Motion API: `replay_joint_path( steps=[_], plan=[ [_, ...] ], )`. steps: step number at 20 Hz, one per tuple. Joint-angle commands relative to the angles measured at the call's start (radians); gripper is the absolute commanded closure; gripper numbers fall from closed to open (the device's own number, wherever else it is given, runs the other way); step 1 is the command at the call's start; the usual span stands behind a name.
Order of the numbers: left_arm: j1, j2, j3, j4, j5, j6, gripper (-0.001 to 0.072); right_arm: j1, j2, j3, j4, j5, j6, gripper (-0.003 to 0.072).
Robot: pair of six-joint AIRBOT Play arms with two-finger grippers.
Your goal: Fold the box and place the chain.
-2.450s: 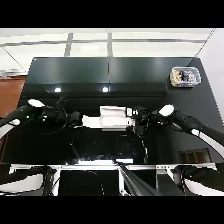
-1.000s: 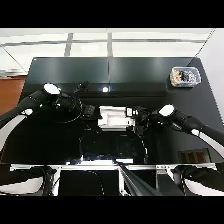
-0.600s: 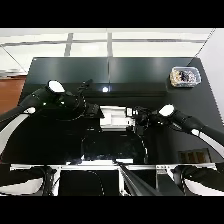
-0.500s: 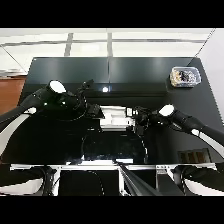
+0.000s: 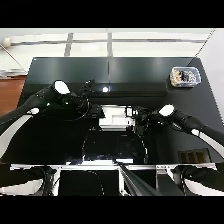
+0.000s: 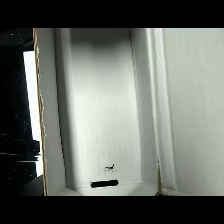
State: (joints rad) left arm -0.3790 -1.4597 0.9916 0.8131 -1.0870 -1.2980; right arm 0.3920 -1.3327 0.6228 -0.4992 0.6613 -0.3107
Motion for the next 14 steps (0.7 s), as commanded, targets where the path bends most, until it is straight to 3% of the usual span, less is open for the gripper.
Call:
replay_joint_path(
  steps=[1,11,14],
  plan=[
    [-0.014,0.000,0.008,0.057,0.006,-0.042,0.0306,0.001,0.000,0.000,0.000,0.000,0.000,0.0376],
    [-0.084,0.000,0.008,0.136,0.091,-0.129,0.0306,0.001,0.000,0.000,0.000,0.000,0.000,0.0376],
    [-0.097,0.000,0.008,0.169,0.090,-0.149,0.0358,0.001,0.000,0.000,0.000,0.000,0.000,0.0376]
  ],
)
